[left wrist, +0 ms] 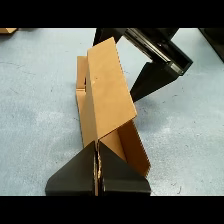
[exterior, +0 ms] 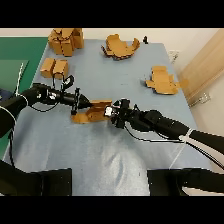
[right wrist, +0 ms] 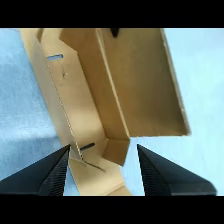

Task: Fold the box.

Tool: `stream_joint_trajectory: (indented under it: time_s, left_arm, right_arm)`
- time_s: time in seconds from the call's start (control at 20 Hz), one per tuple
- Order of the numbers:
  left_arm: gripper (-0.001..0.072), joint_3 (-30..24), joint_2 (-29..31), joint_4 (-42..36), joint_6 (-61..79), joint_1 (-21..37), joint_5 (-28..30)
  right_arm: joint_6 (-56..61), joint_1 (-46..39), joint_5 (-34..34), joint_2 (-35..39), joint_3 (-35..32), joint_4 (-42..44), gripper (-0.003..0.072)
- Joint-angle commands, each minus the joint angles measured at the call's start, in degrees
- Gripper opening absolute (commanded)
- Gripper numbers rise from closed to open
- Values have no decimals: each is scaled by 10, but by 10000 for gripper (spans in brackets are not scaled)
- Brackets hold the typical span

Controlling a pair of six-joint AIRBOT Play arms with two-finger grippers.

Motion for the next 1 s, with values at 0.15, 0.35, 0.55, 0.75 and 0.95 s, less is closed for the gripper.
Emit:
stream_joint_trajectory:
  time_s: [0.15, 0.35, 0.55, 0.75, 0.95]
  left_arm:
    - [19, 0, 0, 1, -5, 0, -2]
    - [19, 0, 0, 1, -6, 0, -2]
    - [19, 0, 0, 3, -5, 0, 1]
    - [19, 0, 0, 3, -5, 0, 21]
    - [19, 0, 0, 3, -5, 0, 40]
  right_arm:
    - [-37, -10, -72, -46, 62, 28, 645]
    - [-160, -18, -197, -91, 138, 144, 591]
    - [-280, -43, -227, -108, 175, 232, 591]
    - [-355, -89, -374, -144, 217, 320, 584]
    - [-356, -99, -415, -184, 244, 330, 584]
